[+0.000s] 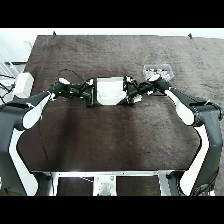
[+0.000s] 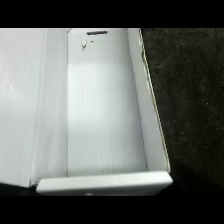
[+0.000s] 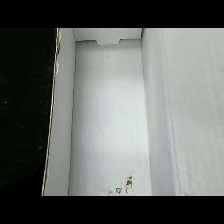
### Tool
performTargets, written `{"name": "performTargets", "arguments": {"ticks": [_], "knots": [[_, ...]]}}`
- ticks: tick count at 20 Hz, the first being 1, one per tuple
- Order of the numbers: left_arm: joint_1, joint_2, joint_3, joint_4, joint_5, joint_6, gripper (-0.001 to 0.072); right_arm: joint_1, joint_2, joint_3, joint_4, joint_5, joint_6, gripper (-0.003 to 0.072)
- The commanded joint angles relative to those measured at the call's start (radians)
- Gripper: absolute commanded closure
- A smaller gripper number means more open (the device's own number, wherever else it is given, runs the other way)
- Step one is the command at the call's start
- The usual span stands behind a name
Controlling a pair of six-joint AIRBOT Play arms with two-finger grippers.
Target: Fold the box and place the chain.
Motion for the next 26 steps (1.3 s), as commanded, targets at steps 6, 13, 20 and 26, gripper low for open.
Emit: {"name": "performTargets", "arguments": {"ticks": [6,13,20,26], "knots": [[-0.011,-0.002,0.0,-0.01,0.009,0.029,0.0014,0.001,0.0,0.0,0.0,0.0,0.0,0.017],[-0.032,-0.002,0.0,0.0,0.05,0.036,0.0036,0.001,0.0,0.0,0.001,0.0,0.0,0.017],[-0.029,-0.001,0.0,-0.006,0.048,0.035,0.0128,0.001,0.0,0.0,0.0,0.0,0.001,0.017],[-0.029,-0.001,0.0,-0.024,0.05,0.036,0.0403,0.001,0.0,0.0,0.0,0.0,0.0,0.017]]}}
